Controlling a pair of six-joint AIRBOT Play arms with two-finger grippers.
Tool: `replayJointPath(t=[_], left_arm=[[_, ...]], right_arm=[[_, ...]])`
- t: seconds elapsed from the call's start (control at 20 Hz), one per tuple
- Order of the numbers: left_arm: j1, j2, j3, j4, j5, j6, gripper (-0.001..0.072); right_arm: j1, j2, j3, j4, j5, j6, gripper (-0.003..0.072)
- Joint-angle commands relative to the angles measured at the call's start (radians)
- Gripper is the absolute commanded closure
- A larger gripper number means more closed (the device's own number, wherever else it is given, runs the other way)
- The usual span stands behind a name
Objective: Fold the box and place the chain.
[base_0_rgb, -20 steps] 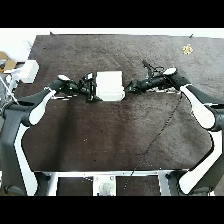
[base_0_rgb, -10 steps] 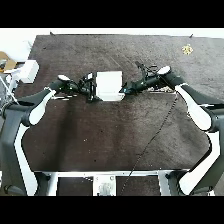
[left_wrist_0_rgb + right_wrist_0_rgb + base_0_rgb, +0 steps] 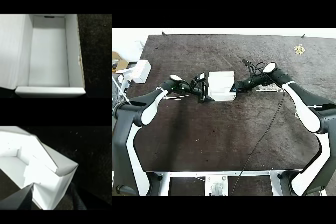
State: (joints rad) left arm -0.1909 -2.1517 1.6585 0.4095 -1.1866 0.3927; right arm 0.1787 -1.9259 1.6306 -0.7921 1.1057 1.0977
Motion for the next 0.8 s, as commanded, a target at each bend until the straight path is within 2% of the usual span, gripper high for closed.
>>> replayJointPath(t=[0.0, 0.25, 0.55, 0.6, 0.65, 0.75], left_arm=[[0.001, 0.0, 0.0, 0.001, 0.0, 0.0, 0.0369], [0.001, 0.0, 0.0, 0.0, 0.0, 0.0, 0.0368], [0.001, 0.0, 0.0, 0.0, 0.0, 0.0, 0.0368], [0.001, 0.0, 0.0, 0.001, 0.0, 0.0, 0.0368], [0.001, 0.0, 0.0, 0.0, 0.0, 0.0, 0.0368], [0.001, 0.0, 0.0, 0.001, 0.0, 0.0, 0.0369]], right_arm=[[0.039, -0.001, 0.035, -0.075, -0.029, 0.053, 0.018], [0.131, -0.002, 0.084, -0.349, -0.064, 0.241, 0.018], [0.217, -0.071, 0.183, -0.637, 0.022, 0.473, 0.0182], [0.229, -0.076, 0.194, -0.682, 0.023, 0.513, 0.0202], [0.238, -0.077, 0.202, -0.708, 0.022, 0.546, 0.0261], [0.246, -0.077, 0.208, -0.713, 0.027, 0.598, 0.0261]])
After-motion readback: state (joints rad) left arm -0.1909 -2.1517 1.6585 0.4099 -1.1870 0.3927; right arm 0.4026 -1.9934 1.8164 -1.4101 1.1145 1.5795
